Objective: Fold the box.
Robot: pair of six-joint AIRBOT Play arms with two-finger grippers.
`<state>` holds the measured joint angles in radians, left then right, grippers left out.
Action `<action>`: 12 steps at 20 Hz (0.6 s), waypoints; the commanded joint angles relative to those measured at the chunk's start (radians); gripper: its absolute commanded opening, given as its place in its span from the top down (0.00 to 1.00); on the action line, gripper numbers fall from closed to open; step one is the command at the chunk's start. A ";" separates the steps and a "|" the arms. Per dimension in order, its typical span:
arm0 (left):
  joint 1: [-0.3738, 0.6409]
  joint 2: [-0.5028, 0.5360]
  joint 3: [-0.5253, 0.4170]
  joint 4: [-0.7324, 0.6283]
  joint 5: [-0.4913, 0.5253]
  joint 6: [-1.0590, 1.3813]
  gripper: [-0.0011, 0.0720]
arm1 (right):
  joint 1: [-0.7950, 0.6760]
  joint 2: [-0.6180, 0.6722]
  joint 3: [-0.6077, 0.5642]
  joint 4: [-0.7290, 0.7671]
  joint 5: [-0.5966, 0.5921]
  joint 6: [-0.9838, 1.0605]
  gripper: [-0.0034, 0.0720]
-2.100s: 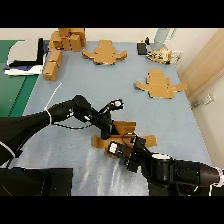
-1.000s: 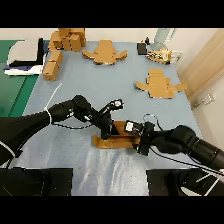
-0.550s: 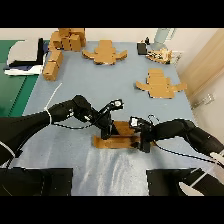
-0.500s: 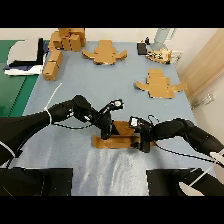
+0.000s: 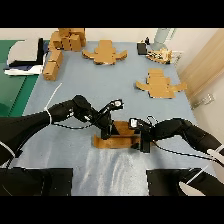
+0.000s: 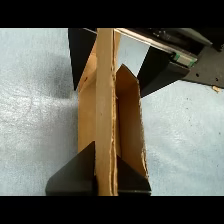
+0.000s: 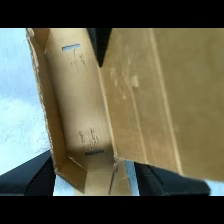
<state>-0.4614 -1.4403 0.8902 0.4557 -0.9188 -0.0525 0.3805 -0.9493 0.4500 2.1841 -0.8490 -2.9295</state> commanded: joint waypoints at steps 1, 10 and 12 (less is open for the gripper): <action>0.000 0.000 0.001 0.000 0.000 0.000 0.96 | 0.002 -0.025 -0.001 -0.003 -0.001 -0.067 0.01; 0.000 0.000 0.001 0.000 0.000 0.000 0.96 | 0.038 -0.072 -0.002 -0.005 0.004 -0.073 0.17; 0.000 0.000 0.001 0.000 0.001 0.000 0.96 | 0.037 -0.074 -0.002 -0.006 0.008 -0.073 0.17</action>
<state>-0.4614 -1.4403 0.8902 0.4557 -0.9184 -0.0525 0.4118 -1.0180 0.4492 2.1818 -0.8383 -3.0013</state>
